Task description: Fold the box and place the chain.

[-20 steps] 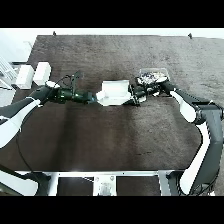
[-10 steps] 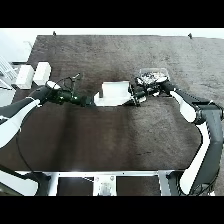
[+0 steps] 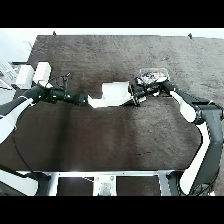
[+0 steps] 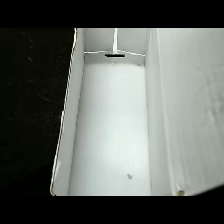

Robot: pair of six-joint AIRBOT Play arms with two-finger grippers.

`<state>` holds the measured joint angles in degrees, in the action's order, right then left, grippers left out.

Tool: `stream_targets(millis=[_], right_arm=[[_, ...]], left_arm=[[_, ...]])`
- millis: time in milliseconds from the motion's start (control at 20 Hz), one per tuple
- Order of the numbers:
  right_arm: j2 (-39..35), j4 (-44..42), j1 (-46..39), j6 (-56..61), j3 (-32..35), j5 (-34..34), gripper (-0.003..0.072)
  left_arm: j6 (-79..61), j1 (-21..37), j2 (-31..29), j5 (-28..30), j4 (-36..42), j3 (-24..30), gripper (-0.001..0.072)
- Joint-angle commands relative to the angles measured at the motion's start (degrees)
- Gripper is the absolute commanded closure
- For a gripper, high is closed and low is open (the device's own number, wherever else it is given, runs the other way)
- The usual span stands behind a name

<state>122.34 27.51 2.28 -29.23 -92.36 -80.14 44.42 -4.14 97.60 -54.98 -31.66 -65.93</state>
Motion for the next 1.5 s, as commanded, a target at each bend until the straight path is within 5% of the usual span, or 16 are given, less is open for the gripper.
stream_targets(millis=[0,650,900,1200,1250,1300,1450], right_arm=[[0.00,-0.04,0.02,0.09,0.02,0.07,0.0104],[0.00,-0.04,0.02,0.09,0.02,0.07,0.0103],[0.00,-0.04,0.02,0.09,0.02,0.07,0.0103],[0.00,-0.04,0.02,0.09,0.02,0.09,0.0103],[0.00,-0.04,0.02,0.09,0.02,0.09,0.0103],[0.00,-0.04,0.02,0.09,0.02,0.07,0.0103],[0.00,-0.04,0.02,0.09,0.02,0.07,0.0103]], left_arm=[[2.27,-0.59,1.16,1.33,-0.96,0.00,0.0688],[2.60,-5.51,3.23,5.11,4.13,-0.07,0.0687],[0.98,-5.51,3.10,-0.96,5.79,-4.04,0.0687],[0.87,-5.51,3.10,-0.98,7.02,-4.46,0.0684],[0.26,-5.51,3.10,-1.03,7.80,-4.46,0.0610],[0.04,-5.51,3.10,-1.05,8.81,-4.46,0.0455],[-0.59,-5.51,3.10,-1.14,9.49,-4.46,0.0487]])
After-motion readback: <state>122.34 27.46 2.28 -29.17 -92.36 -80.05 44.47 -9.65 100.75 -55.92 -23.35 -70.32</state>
